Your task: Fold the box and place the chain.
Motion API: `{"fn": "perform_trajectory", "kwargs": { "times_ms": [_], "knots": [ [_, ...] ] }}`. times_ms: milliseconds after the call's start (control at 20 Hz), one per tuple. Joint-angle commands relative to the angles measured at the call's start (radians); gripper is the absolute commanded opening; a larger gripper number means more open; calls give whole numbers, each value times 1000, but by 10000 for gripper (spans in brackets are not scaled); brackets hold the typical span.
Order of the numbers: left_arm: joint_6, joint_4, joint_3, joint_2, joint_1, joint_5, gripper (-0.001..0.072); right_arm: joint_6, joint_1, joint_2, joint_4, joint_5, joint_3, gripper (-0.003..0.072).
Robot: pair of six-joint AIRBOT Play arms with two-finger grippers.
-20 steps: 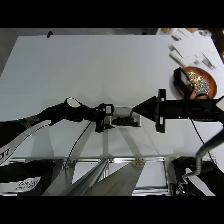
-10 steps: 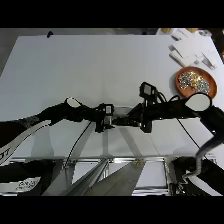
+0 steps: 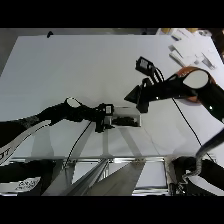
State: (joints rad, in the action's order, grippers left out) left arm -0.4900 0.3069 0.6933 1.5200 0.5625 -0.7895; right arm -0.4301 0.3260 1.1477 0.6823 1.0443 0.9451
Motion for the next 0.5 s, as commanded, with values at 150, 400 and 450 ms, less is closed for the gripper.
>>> {"fn": "perform_trajectory", "kwargs": {
  "times_ms": [150, 400, 450],
  "knots": [
    [0, 0, 0, -1, 0, 0, 111, -233, 46, 174, 281, 105, 47, 21],
    [0, 0, 0, -1, 0, 0, 111, -234, 145, 180, 267, 123, 40, 21],
    [0, 0, 0, 0, 0, 0, 111, -218, 154, 180, 270, 125, 40, 24]
  ]
}}
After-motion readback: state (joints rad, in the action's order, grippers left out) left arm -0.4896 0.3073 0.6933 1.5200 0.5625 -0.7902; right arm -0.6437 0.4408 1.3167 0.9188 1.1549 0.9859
